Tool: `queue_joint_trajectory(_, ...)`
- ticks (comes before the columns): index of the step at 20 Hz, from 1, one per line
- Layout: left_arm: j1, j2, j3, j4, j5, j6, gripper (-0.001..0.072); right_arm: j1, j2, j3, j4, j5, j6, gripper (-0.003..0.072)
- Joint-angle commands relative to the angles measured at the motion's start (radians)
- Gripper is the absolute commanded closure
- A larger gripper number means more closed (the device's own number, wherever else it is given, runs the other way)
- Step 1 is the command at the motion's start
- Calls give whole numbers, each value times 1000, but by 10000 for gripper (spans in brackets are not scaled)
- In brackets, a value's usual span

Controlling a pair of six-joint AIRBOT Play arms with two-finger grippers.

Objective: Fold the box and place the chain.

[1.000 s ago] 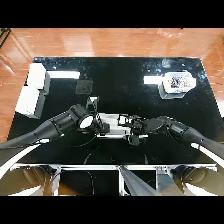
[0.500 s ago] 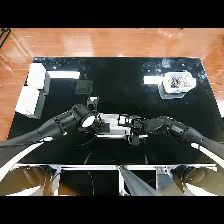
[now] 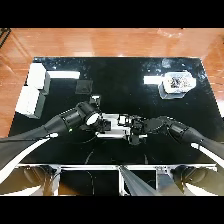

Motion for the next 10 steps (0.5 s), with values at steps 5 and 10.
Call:
queue_joint_trajectory(5,29,-9,5,-2,-16,2,299,1,-2,0,0,0,0,663)
queue_joint_trajectory(10,32,-9,5,-5,-11,2,299,0,-3,0,0,0,0,663)
